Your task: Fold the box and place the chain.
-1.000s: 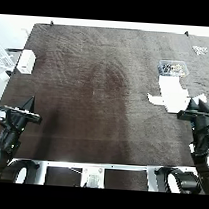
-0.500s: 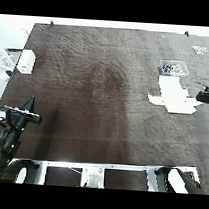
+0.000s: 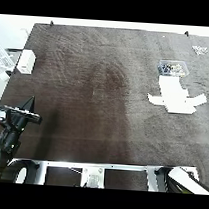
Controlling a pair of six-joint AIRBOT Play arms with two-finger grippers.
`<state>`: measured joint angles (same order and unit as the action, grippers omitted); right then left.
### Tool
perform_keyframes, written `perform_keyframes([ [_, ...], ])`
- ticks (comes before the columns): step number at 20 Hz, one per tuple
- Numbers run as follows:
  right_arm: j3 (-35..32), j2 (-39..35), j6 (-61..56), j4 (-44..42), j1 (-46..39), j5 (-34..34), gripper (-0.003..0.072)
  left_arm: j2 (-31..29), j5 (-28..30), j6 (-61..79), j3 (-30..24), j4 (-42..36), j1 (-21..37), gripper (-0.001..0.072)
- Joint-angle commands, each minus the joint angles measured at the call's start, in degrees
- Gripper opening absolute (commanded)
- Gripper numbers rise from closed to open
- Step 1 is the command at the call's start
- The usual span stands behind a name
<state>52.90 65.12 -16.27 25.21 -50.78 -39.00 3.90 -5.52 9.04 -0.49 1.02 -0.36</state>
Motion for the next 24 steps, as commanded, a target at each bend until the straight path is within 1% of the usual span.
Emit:
perform_keyframes([
  [1, 18.3, 12.2, -25.2, 28.0, -2.7, -18.9, 0.0296, 0.0, 0.0, 0.0, 0.0, 0.0, 0.0, 0.0024],
  [2, 24.7, 16.6, -30.1, 32.8, -3.0, -24.2, 0.0296, 0.0, 0.0, 0.0, 0.0, 0.0, 0.0, 0.0024],
  [3, 29.9, 20.0, -30.4, 35.1, -3.1, -25.8, 0.0297, 0.0, 0.0, 0.0, 0.0, 0.0, 0.0, 0.0024],
  [4, 33.8, 22.1, -31.3, 35.2, -3.5, -26.1, 0.0297, 0.0, 0.0, 0.0, 0.0, 0.0, 0.0, 0.0024],
  [5, 35.4, 22.8, -33.0, 33.7, -3.8, -26.3, 0.0298, 0.0, 0.0, 0.0, 0.0, 0.0, 0.0, 0.0024],
  [6, 35.8, 22.8, -31.1, 31.5, -3.8, -24.6, 0.0337, 0.0, 0.0, 0.0, 0.0, 0.0, 0.0, 0.0024],
  [7, 37.0, 23.3, -29.4, 31.8, -3.6, -24.5, 0.0364, 0.0, 0.0, 0.0, 0.0, 0.0, 0.0, 0.0024],
  [8, 39.3, 24.8, -29.3, 33.2, -3.6, -26.4, 0.0366, 0.0, 0.0, 0.0, 0.0, 0.0, 0.0, 0.0024],
  [10, 46.8, 31.3, -28.9, 34.2, -3.4, -34.8, 0.0378, 0.0, 0.0, 0.0, 0.0, 0.0, 0.0, 0.0024],
  [12, 55.0, 39.2, -28.3, 34.2, -3.1, -44.8, 0.0379, 0.0, 0.0, 0.0, 0.0, 0.0, 0.0, 0.0024],
  [14, 62.0, 46.3, -28.0, 34.2, -2.3, -51.2, 0.0393, 0.0, 0.0, 0.0, 0.0, 0.0, 0.0, 0.0024],
  [15, 64.9, 49.4, -28.0, 34.2, -1.9, -52.5, 0.0416, 0.0, 0.0, 0.0, 0.0, 0.0, 0.0, 0.0024],
  [16, 66.1, 51.3, -26.8, 34.2, -1.4, -52.4, 0.0417, 0.0, 0.0, 0.0, 0.0, 0.0, 0.0, 0.0024],
  [20, 66.1, 55.8, -24.6, 34.2, 0.0, -50.8, 0.0442, 0.0, 0.0, 0.0, 0.0, 0.0, 0.0, 0.0024],
  [22, 66.1, 56.9, -24.5, 32.8, 0.3, -50.4, 0.0479, 0.0, 0.0, 0.0, 0.0, 0.0, 0.0, 0.0024],
  [24, 66.1, 57.0, -24.2, 30.0, 0.6, -50.4, 0.0488, 0.0, 0.0, 0.0, 0.0, 0.0, 0.0, 0.0024],
])
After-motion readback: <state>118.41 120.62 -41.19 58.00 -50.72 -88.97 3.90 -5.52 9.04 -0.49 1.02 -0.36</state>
